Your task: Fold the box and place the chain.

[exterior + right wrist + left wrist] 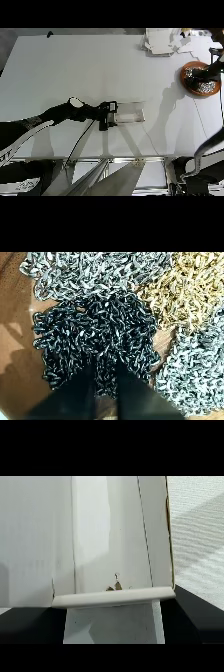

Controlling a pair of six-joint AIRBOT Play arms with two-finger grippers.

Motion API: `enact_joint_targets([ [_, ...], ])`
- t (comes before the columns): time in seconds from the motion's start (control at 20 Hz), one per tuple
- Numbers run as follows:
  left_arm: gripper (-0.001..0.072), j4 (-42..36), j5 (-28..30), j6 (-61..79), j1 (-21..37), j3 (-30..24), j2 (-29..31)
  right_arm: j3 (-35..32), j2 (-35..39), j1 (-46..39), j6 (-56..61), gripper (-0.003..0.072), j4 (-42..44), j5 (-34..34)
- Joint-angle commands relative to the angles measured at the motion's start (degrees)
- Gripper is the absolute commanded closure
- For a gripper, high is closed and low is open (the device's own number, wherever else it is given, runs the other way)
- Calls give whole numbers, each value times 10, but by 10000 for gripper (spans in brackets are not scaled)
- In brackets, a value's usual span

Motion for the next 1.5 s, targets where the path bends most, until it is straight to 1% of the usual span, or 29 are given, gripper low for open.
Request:
enact_joint_targets([
  [0.0, 455, 0, 0, 0, 0, 0, 0, 0, -7, 0, 10, 647, 0, 1],
  [0.1, 455, 0, 0, 0, 0, 0, 0, 0, -6, 0, 9, 668, 0, 4],
  [0.25, 455, 0, 0, 0, 0, 0, 0, 0, 12, 0, -15, 668, -1, 22],
  [0.35, 455, 0, 0, 0, 0, 0, 0, 0, 44, 0, -43, 669, 0, 35],
  [0.5, 455, 0, 0, 0, 0, 0, 0, 0, 120, 0, -76, 669, 13, 57],
  [0.6, 455, 0, 0, 0, 0, 0, 0, 0, 178, 0, -89, 669, 51, 72],
  [0.8, 455, 0, 0, 0, 0, 0, 0, 0, 286, 0, -103, 669, 163, 86],
  [1.05, 455, 0, 0, 0, 0, 0, 0, 0, 398, 3, -118, 669, 265, 155],
  [1.2, 455, 0, 0, 0, 0, 0, 0, 0, 453, 37, -120, 669, 288, 195],
  [1.35, 455, 0, 0, 0, 0, 0, 0, 0, 494, 96, -120, 669, 288, 243],
  [1.45, 455, 0, 0, 0, 0, 0, 0, -1, 515, 140, -119, 669, 288, 262],
])
